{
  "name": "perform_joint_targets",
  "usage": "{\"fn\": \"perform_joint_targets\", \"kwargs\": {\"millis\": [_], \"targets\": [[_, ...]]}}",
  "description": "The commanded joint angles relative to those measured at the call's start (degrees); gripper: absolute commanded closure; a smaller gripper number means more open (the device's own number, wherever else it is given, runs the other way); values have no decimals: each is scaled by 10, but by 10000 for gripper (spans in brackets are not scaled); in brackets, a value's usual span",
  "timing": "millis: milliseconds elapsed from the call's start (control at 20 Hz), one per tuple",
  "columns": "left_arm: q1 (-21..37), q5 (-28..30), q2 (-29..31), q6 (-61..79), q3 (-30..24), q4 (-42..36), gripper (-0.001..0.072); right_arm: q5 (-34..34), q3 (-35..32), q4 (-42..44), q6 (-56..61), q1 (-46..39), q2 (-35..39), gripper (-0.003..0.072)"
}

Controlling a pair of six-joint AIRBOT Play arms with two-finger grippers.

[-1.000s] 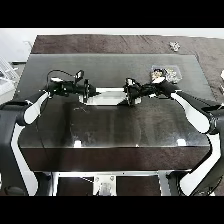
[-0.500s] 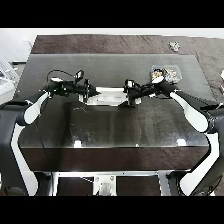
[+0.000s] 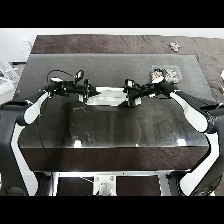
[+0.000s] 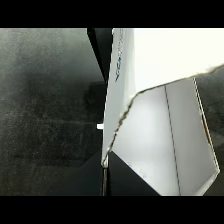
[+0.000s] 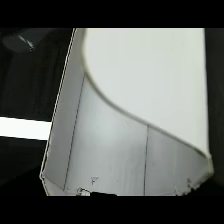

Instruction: Fold the box and place the chain.

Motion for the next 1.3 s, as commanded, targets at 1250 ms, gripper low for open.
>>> {"fn": "perform_joint_targets", "kwargs": {"millis": [1250], "targets": [[0, 0, 0, 0, 0, 0, 688, 27, 0, 58, 3, -20, -23, -8]]}}
